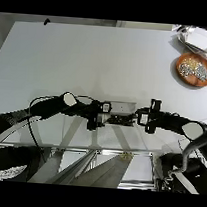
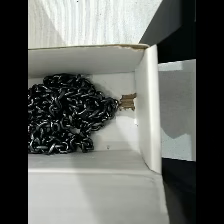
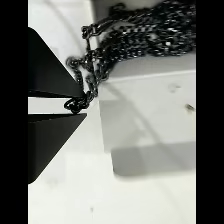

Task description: Fold the box and place the chain.

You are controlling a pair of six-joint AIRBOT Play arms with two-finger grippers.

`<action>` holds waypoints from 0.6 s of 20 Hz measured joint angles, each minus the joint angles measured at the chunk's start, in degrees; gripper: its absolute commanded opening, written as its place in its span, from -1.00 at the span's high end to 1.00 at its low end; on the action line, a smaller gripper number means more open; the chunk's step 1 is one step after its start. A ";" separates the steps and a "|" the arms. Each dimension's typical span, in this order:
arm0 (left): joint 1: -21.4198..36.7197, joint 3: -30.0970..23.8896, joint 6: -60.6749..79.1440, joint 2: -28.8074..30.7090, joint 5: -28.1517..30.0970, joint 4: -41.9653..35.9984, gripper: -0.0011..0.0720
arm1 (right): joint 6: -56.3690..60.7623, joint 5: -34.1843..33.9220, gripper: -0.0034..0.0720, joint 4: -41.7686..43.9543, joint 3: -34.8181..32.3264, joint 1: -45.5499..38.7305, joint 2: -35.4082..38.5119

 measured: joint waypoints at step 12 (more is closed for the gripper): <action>0.00 0.00 0.00 0.00 0.00 0.00 0.12 | 9.16 5.05 0.88 13.00 8.72 4.57 10.97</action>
